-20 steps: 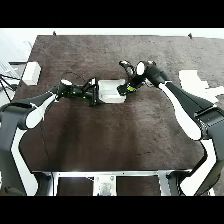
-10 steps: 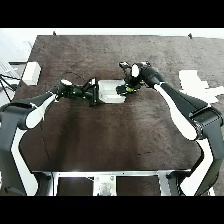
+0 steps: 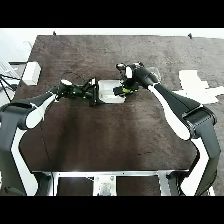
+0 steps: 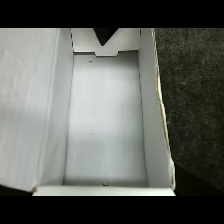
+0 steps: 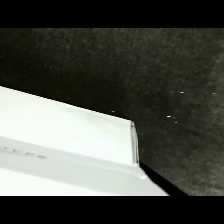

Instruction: Fold the box and place the chain.

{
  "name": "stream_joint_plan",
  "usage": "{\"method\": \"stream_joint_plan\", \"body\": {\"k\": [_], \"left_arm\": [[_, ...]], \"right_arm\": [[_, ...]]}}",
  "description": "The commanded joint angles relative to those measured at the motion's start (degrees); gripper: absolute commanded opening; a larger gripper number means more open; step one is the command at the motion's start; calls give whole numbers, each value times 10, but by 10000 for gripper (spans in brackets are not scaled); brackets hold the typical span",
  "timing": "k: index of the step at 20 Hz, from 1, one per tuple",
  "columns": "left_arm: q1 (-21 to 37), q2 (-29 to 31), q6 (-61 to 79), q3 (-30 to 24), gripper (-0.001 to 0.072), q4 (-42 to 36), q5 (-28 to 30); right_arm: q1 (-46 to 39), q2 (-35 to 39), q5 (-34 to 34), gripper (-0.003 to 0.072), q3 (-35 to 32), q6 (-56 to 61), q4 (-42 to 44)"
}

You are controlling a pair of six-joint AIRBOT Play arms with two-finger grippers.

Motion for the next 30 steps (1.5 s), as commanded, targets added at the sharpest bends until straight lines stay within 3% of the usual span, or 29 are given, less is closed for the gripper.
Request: {"method": "stream_joint_plan", "body": {"k": [1,4,6,7,8,9,14,16,20,27,30], "left_arm": [[0,0,0,0,280,0,0],[0,0,0,0,281,0,0],[0,0,0,0,280,0,0],[0,0,0,0,280,0,0],[0,0,0,0,280,0,0],[0,0,0,0,280,0,0],[0,0,0,0,280,0,0],[0,0,0,0,280,0,0],[0,0,0,0,280,0,0],[0,0,0,0,280,0,0],[0,0,0,0,280,0,0]], "right_arm": [[4,-5,10,215,2,19,-2],[4,-5,11,180,2,19,-2],[4,-5,11,112,2,25,-2],[4,-5,11,39,2,25,-2],[4,-5,11,35,2,25,-2],[4,-5,10,60,2,25,-2],[4,-4,11,376,18,25,-2],[4,-4,34,391,45,24,-2],[4,-1,104,516,83,-6,-4],[-5,89,99,524,85,-88,-4],[-39,122,51,521,85,-103,-16]]}}
